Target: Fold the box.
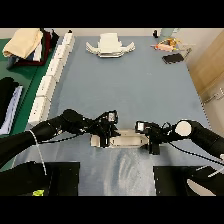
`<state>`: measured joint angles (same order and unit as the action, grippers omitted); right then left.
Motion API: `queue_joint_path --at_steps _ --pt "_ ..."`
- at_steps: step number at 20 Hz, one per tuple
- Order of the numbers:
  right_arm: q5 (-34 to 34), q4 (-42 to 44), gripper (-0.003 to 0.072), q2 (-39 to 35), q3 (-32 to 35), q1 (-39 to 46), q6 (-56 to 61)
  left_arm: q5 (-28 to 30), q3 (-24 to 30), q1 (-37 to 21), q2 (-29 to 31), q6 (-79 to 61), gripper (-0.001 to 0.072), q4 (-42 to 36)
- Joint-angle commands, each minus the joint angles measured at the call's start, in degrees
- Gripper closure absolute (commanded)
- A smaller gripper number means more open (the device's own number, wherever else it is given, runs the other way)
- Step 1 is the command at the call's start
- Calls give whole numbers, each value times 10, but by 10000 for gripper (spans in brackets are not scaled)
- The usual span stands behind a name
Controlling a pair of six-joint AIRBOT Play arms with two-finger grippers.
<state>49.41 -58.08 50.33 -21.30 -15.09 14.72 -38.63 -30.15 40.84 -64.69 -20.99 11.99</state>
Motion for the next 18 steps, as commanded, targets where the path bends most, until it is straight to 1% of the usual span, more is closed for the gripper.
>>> queue_joint_path --at_steps 1,4,5,9,11,13,14,17,18 --pt "-9 0 127 0 0 0 1 1 0 0 0 0 691 0" --pt "-17 -4 122 1 3 1 2 1 0 0 0 0 691 0" --pt "-19 -3 95 1 4 1 3 1 0 0 0 0 691 0" --pt "-14 7 95 -12 4 1 3 1 0 0 0 0 691 0" --pt "3 -15 95 -35 4 3 9 1 0 0 0 0 691 0" --pt "3 -20 95 -42 4 22 -9 1 0 0 0 0 691 0" --pt "4 -4 95 -42 4 37 -32 1 0 0 0 0 691 0" --pt "23 79 92 -27 4 78 -122 1 0 0 0 0 691 0" --pt "24 98 -15 -19 4 89 -156 1 0 0 0 0 691 0"
